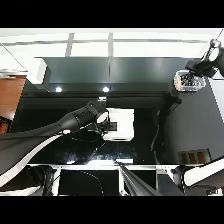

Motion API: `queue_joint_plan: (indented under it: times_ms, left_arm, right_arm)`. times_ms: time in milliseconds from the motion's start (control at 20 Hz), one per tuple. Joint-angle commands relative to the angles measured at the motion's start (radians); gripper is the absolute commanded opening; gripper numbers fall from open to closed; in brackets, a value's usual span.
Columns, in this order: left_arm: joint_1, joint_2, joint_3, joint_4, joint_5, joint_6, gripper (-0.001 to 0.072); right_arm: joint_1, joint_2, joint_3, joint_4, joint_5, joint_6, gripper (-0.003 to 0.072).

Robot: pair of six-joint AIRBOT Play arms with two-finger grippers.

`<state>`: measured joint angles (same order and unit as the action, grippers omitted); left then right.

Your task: Fold the box and place the chain.

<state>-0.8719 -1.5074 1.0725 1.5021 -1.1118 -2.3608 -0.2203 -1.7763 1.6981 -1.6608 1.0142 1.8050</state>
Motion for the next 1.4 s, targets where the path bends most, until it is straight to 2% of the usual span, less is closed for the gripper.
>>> queue_joint_plan:
  times_ms: [0,150,350,450,650,750,900,1050,1350]
  left_arm:
    - [0.000,0.000,0.001,0.000,0.000,0.000,0.0025]
    - [0.000,0.000,0.001,0.000,0.000,0.000,0.0025]
    - [0.000,0.000,0.001,0.000,0.000,0.000,0.0025]
    - [0.000,0.000,0.001,0.000,0.000,0.000,0.0025]
    - [0.000,0.000,0.001,-0.008,0.000,0.000,0.0025]
    - [0.000,0.000,0.001,-0.027,0.000,0.000,0.0025]
    - [0.000,0.000,0.001,-0.026,0.000,0.000,0.0025]
    - [0.000,0.000,0.001,-0.026,0.001,0.000,0.0025]
    - [0.000,0.000,0.001,-0.026,0.002,0.000,0.0025]
  right_arm:
    - [-0.004,0.099,0.009,0.001,0.043,-0.079,0.0042]
    - [-0.004,0.214,0.009,0.022,0.050,-0.119,0.0042]
    - [-0.008,0.409,0.009,0.124,0.087,-0.172,0.0042]
    - [-0.008,0.496,0.006,0.196,0.143,-0.198,0.0042]
    - [0.026,0.682,-0.025,0.470,0.303,-0.340,0.0042]
    - [0.074,0.761,-0.029,0.515,0.374,-0.348,0.0042]
    - [0.174,0.821,-0.037,0.535,0.546,-0.360,0.0042]
    - [0.288,0.829,-0.038,0.535,0.691,-0.363,0.0042]
    - [0.439,0.825,-0.043,0.563,0.753,-0.357,0.0042]
